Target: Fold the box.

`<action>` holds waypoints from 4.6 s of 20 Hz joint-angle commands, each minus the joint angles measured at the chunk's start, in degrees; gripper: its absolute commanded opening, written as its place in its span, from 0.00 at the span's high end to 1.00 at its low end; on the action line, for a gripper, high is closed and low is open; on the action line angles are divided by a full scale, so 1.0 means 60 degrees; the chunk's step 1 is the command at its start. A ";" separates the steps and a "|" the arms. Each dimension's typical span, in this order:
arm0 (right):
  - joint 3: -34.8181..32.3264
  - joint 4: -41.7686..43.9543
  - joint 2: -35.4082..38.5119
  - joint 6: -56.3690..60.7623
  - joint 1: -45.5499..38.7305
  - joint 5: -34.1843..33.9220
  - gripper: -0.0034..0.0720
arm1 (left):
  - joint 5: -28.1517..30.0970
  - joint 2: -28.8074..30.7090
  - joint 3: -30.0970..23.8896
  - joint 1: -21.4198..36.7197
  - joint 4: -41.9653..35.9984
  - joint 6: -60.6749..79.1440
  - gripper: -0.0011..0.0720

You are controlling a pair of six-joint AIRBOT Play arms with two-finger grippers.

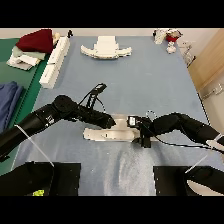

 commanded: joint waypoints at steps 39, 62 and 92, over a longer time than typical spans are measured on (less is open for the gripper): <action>0.0011 0.0000 0.0004 0.0000 -0.0004 0.0000 0.24 | -0.1253 0.2652 -0.1239 -0.0758 0.5497 0.4138 0.10; 0.0011 0.0000 0.0004 0.0000 -0.0004 0.0000 0.24 | 0.0390 -0.0095 -0.1293 -0.0087 0.0492 0.9814 0.68; 0.0011 0.0000 0.0004 0.0000 -0.0004 0.0000 0.24 | -0.2925 0.2550 -0.1515 0.3785 0.6772 -0.4488 0.97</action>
